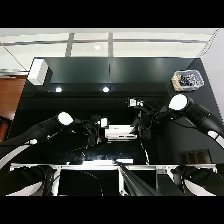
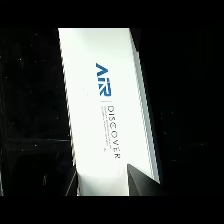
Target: Fold the box and place the chain.
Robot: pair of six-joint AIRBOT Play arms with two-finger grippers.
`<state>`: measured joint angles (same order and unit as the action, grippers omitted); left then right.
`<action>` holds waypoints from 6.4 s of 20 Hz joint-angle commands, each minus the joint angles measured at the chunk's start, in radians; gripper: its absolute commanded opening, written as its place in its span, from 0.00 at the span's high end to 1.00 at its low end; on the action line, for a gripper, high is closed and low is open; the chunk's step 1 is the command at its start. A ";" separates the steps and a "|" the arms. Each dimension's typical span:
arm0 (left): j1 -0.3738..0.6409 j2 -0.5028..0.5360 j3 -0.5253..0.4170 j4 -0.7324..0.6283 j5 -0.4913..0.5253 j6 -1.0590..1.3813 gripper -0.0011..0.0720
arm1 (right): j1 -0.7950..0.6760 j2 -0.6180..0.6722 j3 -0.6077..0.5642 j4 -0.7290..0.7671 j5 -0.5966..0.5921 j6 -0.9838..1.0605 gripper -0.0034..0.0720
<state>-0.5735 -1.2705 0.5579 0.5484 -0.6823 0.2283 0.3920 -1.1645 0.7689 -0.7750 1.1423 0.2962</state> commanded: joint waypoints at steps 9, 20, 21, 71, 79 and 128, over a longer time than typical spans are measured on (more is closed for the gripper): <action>0.000 0.000 0.000 0.000 0.000 -0.002 0.30 | 0.003 0.000 0.000 -0.018 0.027 0.003 0.52; 0.000 0.000 0.000 0.000 0.000 -0.002 0.30 | 0.063 0.005 0.005 -0.056 -0.024 0.100 0.53; 0.000 0.000 0.000 0.000 0.000 -0.002 0.30 | 0.063 0.011 0.013 -0.056 -0.016 0.127 0.53; 0.013 0.047 0.000 0.024 0.009 -0.088 0.00 | -0.268 0.108 0.072 0.278 0.288 0.658 0.94; 0.010 0.208 0.108 0.337 -0.288 -0.553 0.01 | -0.575 0.249 0.090 0.171 0.285 0.664 0.94; -0.316 -0.202 0.365 0.393 0.010 -0.604 0.37 | -0.577 0.249 0.087 0.168 0.179 0.631 0.94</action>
<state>-0.8818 -1.4651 0.9165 0.8940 -0.6735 -0.3733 -0.1848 -0.9161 0.8555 -0.6071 1.3212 0.9264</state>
